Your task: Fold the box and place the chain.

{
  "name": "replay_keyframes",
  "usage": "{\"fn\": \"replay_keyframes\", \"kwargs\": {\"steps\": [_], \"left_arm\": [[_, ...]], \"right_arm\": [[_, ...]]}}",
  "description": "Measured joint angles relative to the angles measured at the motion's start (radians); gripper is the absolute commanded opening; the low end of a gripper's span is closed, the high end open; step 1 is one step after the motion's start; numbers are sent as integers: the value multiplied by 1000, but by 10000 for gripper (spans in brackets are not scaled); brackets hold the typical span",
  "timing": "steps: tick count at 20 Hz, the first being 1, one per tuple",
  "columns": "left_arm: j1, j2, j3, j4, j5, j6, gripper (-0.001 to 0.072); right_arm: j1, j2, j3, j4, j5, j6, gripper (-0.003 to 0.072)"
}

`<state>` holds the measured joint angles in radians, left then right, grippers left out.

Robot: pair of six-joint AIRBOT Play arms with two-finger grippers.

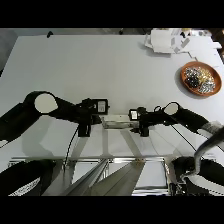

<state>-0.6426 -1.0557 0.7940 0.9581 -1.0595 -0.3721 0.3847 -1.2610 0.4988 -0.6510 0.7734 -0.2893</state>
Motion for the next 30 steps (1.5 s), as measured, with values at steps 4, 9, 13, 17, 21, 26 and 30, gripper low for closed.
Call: {"fn": "replay_keyframes", "kwargs": {"steps": [4,9,13,17,21,26,30], "left_arm": [[-88,-88,-3,-34,220,-82,2],[-104,-215,-4,-66,553,-296,3],[-105,-267,-4,-78,693,-410,3],[-104,-278,-4,-71,713,-448,3],[-103,-226,-4,8,623,-459,5],[-103,-92,-4,160,540,-458,4],[-103,-63,-4,203,542,-439,4]], "right_arm": [[0,0,0,0,0,0,297],[0,-1,0,6,-2,9,297],[-1,-1,0,8,-14,6,297],[-1,-1,0,3,-9,-2,297],[-1,-1,0,-1,3,-3,297],[0,-1,0,-4,6,-3,297],[0,-1,0,-3,4,-2,297]]}}
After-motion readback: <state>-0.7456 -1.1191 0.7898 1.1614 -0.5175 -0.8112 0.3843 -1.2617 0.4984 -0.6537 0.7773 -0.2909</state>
